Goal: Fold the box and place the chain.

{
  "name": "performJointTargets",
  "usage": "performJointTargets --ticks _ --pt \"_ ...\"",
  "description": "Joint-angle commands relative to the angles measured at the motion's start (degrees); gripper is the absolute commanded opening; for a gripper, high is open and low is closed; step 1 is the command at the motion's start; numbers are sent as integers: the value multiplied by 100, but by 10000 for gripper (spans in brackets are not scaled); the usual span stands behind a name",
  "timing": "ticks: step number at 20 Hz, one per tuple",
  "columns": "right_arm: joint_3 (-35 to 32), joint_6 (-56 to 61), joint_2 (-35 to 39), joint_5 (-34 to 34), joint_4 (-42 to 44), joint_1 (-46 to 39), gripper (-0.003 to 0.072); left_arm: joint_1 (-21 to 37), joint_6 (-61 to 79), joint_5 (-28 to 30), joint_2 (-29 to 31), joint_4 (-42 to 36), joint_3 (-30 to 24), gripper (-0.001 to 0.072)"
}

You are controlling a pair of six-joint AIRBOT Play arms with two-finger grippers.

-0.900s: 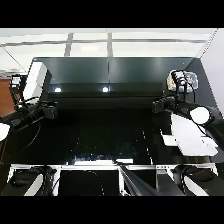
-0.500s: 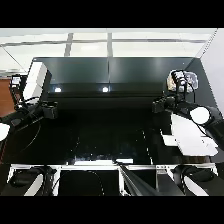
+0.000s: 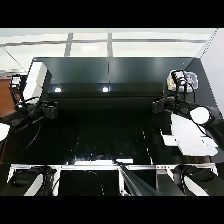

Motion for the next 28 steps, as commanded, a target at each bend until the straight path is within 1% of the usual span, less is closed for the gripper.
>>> performJointTargets --ticks 1,2,3,5,6,7,9,10,11,12,14,15,17,19,20,21,22,23,24,25,26,28 --pt "0 0 -4 -214 13 9 17 -2 0 2 4 0 -2 23" --pt "4 20 0 -455 37 0 17 -2 -2 2 4 0 -2 23" --pt "26 35 11 -590 317 -9 17 -2 0 2 4 0 -2 23" --pt "68 37 15 -697 1270 -9 17 -2 -2 2 4 0 -2 23" --pt "90 35 15 -691 1615 -9 16 -2 -2 2 4 0 -2 23" --pt "94 31 28 -717 1799 -9 17 -2 -2 2 4 0 -2 23" --pt "96 24 39 -957 1766 -59 19 -2 0 2 4 0 -2 23" --pt "96 26 37 -1145 1735 -157 187 -2 -2 2 4 0 -2 23" --pt "96 26 37 -1366 1735 -293 656 -2 0 2 4 0 -2 23" --pt "116 -4 37 -1412 1626 -452 708 -2 0 2 4 0 -2 23" --pt "308 144 37 -660 831 -1128 707 -2 0 2 4 0 -2 23" --pt "411 627 33 -114 212 -1703 707 -2 0 2 4 0 -2 23" --pt "643 1727 22 1152 -1438 -3147 706 -2 0 2 4 0 -2 23" --pt "811 1838 -22 2168 -2573 -4756 705 -2 0 2 4 0 -2 23" --pt "855 1510 -98 2479 -2712 -5512 705 -2 0 2 4 0 -2 23" --pt "894 1032 -240 2736 -2581 -6251 704 -2 0 2 4 0 -2 23" --pt "918 459 -433 2938 -2234 -6798 705 -2 0 2 4 0 -2 23" --pt "920 -140 -636 3060 -1722 -7145 705 -2 0 2 4 0 -2 23" --pt "935 -669 -817 3084 -1217 -7211 704 -2 0 2 4 0 -2 23" --pt "1019 -1285 -1016 3233 -929 -7125 704 -2 0 2 4 0 -2 23" --pt "1178 -1657 -1285 3512 -999 -6948 703 -2 0 2 4 0 -2 23" --pt "1561 -1665 -1860 4118 -1681 -6642 704 -2 0 2 4 0 -2 23"
